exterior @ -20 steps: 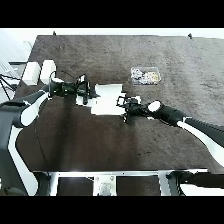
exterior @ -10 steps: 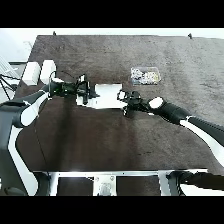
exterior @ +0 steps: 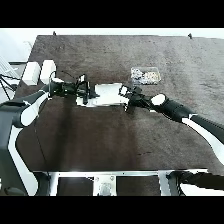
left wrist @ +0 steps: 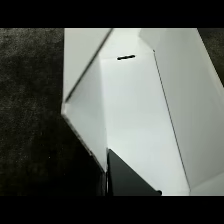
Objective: Fold the box and place the chain.
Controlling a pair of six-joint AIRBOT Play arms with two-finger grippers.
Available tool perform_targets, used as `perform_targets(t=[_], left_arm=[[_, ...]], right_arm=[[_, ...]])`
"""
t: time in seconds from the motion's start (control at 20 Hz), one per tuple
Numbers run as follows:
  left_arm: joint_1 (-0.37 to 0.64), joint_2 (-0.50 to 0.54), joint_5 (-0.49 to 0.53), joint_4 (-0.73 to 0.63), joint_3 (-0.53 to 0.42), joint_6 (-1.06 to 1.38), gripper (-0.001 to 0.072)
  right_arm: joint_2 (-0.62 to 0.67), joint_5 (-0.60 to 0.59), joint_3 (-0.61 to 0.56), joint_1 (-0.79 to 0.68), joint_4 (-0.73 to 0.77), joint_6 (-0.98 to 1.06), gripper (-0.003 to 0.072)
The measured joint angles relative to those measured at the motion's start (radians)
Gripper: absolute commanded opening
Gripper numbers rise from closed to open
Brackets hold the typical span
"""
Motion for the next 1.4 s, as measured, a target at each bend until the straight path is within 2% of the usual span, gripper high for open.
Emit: perform_targets(t=[0.3,0.35,0.45,0.9,1.4], left_arm=[[0.0,0.0,0.0,0.0,0.0,0.001,0.0021],[0.0,0.0,0.0,0.0,0.0,0.001,0.0022],[0.0,0.0,-0.001,0.0,0.0,0.001,0.0022],[0.0,0.0,-0.001,0.0,0.0,0.001,0.0022],[0.0,0.0,-0.001,0.0,0.0,0.0,0.0022]], right_arm=[[-0.026,0.015,0.031,-0.007,0.002,-0.037,0.0556],[-0.027,0.018,0.034,-0.009,0.004,-0.048,0.0607],[-0.031,0.04,0.038,-0.021,0.013,-0.076,0.0607],[-0.095,0.22,0.12,-0.113,0.146,-0.237,0.0616],[-0.209,0.427,0.257,-0.195,0.165,-0.287,0.0615]])
